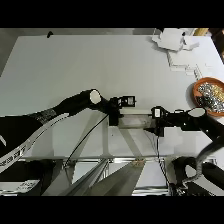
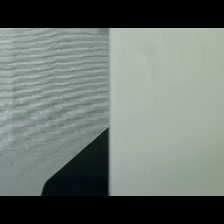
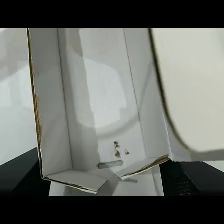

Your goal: Fold the box and place the chain.

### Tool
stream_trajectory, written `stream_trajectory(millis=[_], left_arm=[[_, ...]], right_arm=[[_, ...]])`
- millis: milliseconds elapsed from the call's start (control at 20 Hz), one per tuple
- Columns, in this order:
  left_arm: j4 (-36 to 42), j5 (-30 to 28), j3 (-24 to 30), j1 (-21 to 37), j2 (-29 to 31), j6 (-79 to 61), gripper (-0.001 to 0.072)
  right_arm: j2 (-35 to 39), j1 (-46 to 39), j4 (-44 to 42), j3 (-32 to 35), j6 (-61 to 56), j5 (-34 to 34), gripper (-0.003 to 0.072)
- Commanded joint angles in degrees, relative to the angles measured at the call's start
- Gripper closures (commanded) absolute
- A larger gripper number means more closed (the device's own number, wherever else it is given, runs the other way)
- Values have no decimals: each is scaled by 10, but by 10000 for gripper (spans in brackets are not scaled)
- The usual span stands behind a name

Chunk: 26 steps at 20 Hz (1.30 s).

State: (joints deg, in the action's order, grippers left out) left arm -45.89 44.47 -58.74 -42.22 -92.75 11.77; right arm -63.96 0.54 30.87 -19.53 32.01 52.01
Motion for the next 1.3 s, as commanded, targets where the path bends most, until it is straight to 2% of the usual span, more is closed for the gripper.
stream_trajectory(millis=[0,150,200,350,400,750,1250], left_arm=[[0,-1,0,0,0,0,702],[0,-1,0,0,0,0,702],[0,-1,0,0,0,0,702],[0,-1,0,0,0,0,702],[0,-1,0,0,0,0,702],[0,-1,0,0,0,0,702],[0,-1,0,0,0,0,702]], right_arm=[[-20,5,0,0,-1,3,46],[-28,4,4,0,-1,0,61],[-28,4,4,0,-1,-2,111],[-28,4,4,0,0,-4,127],[-28,4,4,0,0,-5,170],[-28,4,35,0,-3,-6,173],[-28,4,36,0,-2,-3,170]])
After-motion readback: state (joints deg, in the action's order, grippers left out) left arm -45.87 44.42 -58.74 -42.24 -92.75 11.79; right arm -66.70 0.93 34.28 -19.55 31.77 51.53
